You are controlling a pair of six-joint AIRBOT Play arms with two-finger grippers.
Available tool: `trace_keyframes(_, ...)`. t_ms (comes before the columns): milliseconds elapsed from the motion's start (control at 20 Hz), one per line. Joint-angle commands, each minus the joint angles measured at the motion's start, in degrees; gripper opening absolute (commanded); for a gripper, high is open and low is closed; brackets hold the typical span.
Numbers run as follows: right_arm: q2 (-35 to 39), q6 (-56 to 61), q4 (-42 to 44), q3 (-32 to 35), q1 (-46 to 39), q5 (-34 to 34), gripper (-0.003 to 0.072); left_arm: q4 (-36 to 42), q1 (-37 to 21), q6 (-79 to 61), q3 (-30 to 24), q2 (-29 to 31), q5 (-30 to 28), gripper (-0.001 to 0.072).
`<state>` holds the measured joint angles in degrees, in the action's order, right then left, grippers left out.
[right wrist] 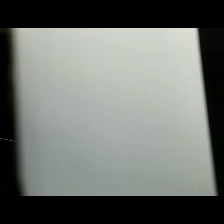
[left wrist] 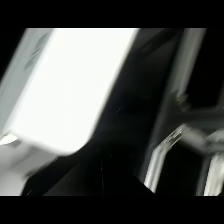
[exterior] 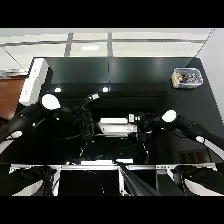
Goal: Fold the box and place the chain.
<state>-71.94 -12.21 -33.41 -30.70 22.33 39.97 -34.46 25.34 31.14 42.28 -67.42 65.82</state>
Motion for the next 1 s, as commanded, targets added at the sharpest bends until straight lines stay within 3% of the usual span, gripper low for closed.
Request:
trace_keyframes(0,0.0,0.0,0.0,0.0,0.0,0.0,0.0127,15.3,0.6,-4.3,-3.7,0.3,-15.2,0.0023)
trace_keyframes(150,0.0,0.0,0.0,0.0,0.0,0.0,0.0127,12.7,2.3,-4.4,-3.4,0.2,-33.7,0.0023)
trace_keyframes(250,0.0,0.0,0.0,0.0,0.0,0.0,0.0126,4.7,3.1,-3.5,-3.0,-0.5,-38.6,0.0023)
trace_keyframes(500,0.0,0.0,0.0,0.0,0.0,0.0,0.0127,-0.4,2.1,-3.5,1.2,-8.9,-22.4,0.0023)
trace_keyframes(700,0.0,0.0,0.0,0.0,0.0,0.0,0.0127,-0.7,2.4,-0.7,3.2,-14.6,-18.9,0.0023)
trace_keyframes(950,0.0,0.0,0.0,0.0,0.0,0.0,0.0127,-14.2,-1.4,11.2,10.4,-8.9,-16.5,0.0022)
